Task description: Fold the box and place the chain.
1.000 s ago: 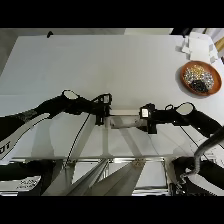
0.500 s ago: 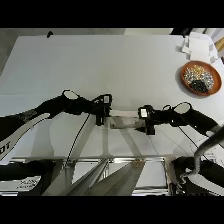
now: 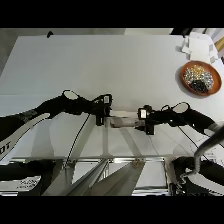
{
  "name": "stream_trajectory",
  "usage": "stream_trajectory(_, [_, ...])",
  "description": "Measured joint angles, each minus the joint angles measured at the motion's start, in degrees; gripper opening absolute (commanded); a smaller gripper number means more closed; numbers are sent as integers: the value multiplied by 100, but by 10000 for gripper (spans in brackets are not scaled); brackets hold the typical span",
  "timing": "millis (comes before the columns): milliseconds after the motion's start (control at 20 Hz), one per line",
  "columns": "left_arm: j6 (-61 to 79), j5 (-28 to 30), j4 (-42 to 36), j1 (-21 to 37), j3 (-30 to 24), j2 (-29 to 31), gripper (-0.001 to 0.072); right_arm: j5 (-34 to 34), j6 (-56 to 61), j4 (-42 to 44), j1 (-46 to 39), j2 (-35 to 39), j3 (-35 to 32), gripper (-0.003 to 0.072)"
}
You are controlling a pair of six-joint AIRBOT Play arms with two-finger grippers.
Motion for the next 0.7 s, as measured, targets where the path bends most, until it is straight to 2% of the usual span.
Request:
stream_trajectory(50, [2, 0, 0, 0, 0, 0, 9, 2, -11, 0, -2, -13, 0, 403])
stream_trajectory(100, [0, 0, 0, 0, 0, 0, 9, 7, -22, 0, -2, -28, 2, 398])
stream_trajectory(700, [0, 2, 0, 0, 0, 0, 9, -9, -52, -9, -2, -76, 2, 414])
